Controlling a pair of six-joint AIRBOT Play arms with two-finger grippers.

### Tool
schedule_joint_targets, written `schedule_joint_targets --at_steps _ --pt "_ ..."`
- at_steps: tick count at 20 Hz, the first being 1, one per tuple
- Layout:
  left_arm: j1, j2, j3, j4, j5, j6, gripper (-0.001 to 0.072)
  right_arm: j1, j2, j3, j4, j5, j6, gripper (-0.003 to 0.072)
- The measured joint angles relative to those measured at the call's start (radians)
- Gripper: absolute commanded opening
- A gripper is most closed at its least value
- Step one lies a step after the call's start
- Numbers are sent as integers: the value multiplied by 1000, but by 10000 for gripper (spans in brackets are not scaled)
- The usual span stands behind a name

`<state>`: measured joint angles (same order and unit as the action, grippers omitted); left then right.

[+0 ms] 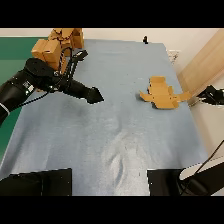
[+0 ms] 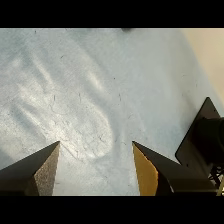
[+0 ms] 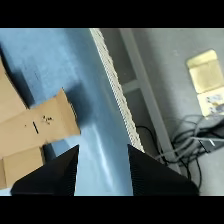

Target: Fold the box.

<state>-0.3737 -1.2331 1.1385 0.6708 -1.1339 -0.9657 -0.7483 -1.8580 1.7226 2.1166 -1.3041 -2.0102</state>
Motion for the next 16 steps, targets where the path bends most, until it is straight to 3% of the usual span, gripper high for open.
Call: schedule_joint_targets --at_steps 3,8,9,10,16 --pt "0 0 0 1 1 -3 692 16 -87 80 71 -27 -62 425" --pt "0 0 0 1 0 -3 692 76 -175 126 120 -36 -120 423" --pt "0 0 0 1 -2 -5 692 89 -189 129 122 -38 -124 287" --pt "0 0 0 1 -6 -9 692 103 -200 132 129 -38 -128 10" --pt "0 -1 0 1 -44 -35 692 178 -175 187 134 -77 -125 6"
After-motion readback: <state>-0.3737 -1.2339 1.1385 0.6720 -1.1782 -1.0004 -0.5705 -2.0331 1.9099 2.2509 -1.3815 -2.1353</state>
